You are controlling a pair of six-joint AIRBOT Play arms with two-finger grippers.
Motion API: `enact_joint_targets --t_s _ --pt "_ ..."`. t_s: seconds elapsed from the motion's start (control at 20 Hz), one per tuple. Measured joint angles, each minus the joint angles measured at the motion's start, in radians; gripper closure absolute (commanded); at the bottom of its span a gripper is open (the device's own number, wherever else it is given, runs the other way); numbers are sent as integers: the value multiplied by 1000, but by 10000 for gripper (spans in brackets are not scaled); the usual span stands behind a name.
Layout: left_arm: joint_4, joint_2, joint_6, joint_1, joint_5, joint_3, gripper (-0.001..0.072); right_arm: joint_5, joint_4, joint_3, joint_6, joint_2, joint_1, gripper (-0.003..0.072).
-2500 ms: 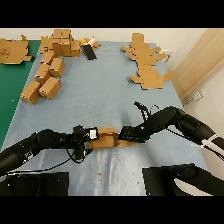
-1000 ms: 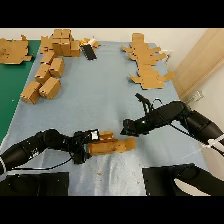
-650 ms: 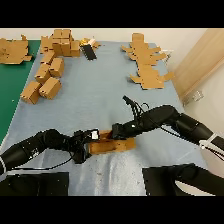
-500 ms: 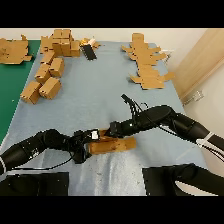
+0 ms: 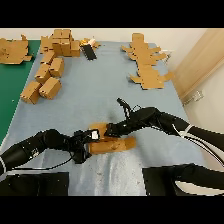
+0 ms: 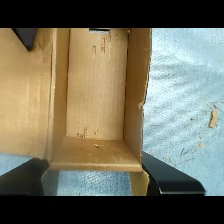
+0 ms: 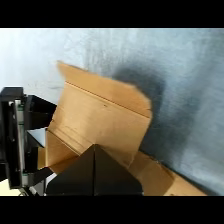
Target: Fold the box.
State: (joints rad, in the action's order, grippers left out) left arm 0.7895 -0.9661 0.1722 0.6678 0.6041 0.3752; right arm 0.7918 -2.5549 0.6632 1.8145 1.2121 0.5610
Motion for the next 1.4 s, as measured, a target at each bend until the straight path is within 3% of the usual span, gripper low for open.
enact_joint_targets --t_s 1.4 --pt "-3 0 -7 0 0 0 285 -80 149 4 76 22 -16 685"
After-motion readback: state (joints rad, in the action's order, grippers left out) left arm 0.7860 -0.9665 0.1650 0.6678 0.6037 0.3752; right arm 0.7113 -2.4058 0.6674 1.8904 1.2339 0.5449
